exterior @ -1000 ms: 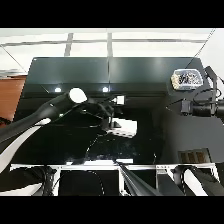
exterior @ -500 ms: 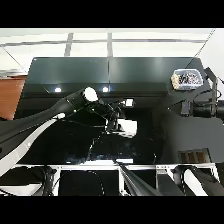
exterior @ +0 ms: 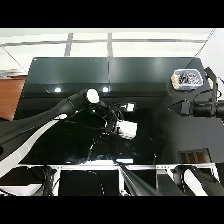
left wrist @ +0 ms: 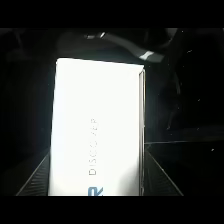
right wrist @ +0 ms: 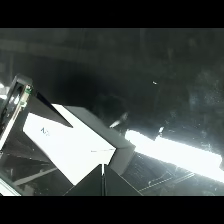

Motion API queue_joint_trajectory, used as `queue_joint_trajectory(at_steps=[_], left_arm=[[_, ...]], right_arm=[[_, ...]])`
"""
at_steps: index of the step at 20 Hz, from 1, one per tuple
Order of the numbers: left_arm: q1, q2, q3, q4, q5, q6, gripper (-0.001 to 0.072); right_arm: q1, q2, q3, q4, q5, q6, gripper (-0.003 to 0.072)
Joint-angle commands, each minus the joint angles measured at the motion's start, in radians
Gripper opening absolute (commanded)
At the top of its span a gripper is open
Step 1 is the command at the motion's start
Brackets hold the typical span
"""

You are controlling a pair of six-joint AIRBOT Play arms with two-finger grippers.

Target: Fold the box and place the chain.

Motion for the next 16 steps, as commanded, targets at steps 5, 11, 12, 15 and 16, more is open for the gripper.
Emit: queue_joint_trajectory(at_steps=[5,11,12,15,16], left_arm=[[-0.050,-0.038,0.001,0.138,0.141,-0.145,0.0564],[0.152,0.094,0.056,0.434,0.117,-0.534,0.0385],[0.245,0.113,0.075,0.486,0.114,-0.609,0.0385],[0.572,0.109,0.148,0.560,0.107,-0.841,0.0388],[0.692,0.089,0.186,0.555,0.106,-0.902,0.0388]], right_arm=[[-0.001,0.001,0.000,0.000,-0.010,0.000,0.0015],[-0.001,0.001,0.000,0.000,-0.042,0.002,0.0015],[-0.001,0.001,0.000,0.000,-0.052,0.005,0.0015],[0.000,0.000,0.000,0.000,-0.084,0.021,0.0015],[0.000,0.000,0.000,0.000,-0.093,0.029,0.0015]])
